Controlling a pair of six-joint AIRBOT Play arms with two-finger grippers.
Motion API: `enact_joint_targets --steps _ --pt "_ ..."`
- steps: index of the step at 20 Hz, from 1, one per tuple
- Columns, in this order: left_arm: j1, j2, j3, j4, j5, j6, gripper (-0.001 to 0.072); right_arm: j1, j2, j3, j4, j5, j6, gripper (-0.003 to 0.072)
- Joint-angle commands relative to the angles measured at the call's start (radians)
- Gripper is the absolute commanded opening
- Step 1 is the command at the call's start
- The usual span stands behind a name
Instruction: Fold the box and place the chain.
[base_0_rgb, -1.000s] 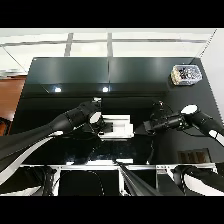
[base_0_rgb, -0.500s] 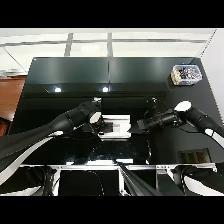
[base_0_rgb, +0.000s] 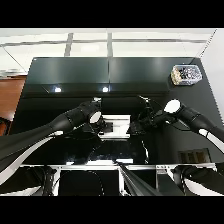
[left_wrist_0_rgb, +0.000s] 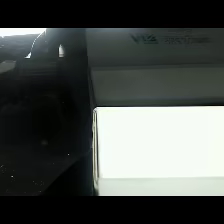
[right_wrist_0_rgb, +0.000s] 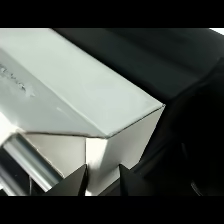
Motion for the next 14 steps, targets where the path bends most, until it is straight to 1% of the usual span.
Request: enact_joint_targets --steps 1,4,8,9,10,14 --pt "0.001 -0.002 0.000 0.000 0.006 0.001 0.0026 0.055 -0.001 0.003 -0.038 -0.090 0.080 0.0228" --pt "0.001 -0.002 0.000 0.000 0.006 0.001 0.0026 0.096 -0.001 0.006 -0.128 -0.116 0.170 0.0229" --pt "0.001 -0.002 0.000 -0.003 0.006 0.001 0.0026 0.134 -0.001 0.047 -0.280 -0.098 0.283 0.0232" --pt "0.001 -0.002 0.000 -0.003 0.006 0.001 0.0026 0.134 -0.001 0.057 -0.288 -0.086 0.294 0.0234" --pt "0.001 -0.002 0.000 -0.003 0.006 0.001 0.0027 0.134 -0.001 0.065 -0.289 -0.081 0.298 0.0277" --pt "0.001 -0.002 0.000 -0.003 0.006 0.001 0.0026 0.142 -0.001 0.106 -0.304 -0.032 0.320 0.0277"
